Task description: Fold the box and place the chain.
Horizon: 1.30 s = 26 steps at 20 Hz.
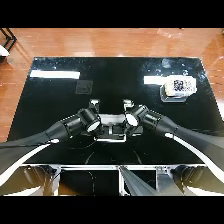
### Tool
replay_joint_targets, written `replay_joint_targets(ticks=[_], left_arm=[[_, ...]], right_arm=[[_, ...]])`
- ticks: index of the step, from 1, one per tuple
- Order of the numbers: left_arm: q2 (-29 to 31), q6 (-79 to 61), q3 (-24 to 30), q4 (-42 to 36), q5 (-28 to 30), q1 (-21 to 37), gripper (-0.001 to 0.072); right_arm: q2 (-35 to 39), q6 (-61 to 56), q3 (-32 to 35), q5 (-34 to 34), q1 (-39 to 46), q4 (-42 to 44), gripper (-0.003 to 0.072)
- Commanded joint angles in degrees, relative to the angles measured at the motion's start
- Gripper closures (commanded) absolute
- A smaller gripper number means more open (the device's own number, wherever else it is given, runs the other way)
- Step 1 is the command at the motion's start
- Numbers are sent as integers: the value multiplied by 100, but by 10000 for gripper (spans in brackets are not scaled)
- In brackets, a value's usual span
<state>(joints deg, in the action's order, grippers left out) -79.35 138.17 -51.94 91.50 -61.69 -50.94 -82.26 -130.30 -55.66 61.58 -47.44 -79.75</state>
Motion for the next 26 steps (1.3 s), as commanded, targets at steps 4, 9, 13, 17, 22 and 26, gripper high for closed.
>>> replay_joint_targets(ticks=[4, 9, 13, 17, 22, 26], left_arm=[[-2, 2, 2, -9, -13, 2, 685], [-2, 2, 2, -9, -13, 2, 685], [-2, 2, 2, -9, -13, 2, 685], [-2, 2, 2, -9, -13, 2, 685], [-2, 2, 2, -33, -13, 2, 685], [-2, 2, 2, -50, -11, 2, 685]], right_arm=[[-7, -7, -4, -46, -7, -20, 447], [-55, -4, -4, 33, -7, -87, 448], [-63, -2, -4, 39, -7, -81, 448], [-61, 2, -7, 232, -4, -96, 448], [-22, 46, -76, 269, -4, -149, 448], [-24, 87, -216, 247, -4, -157, 448]])
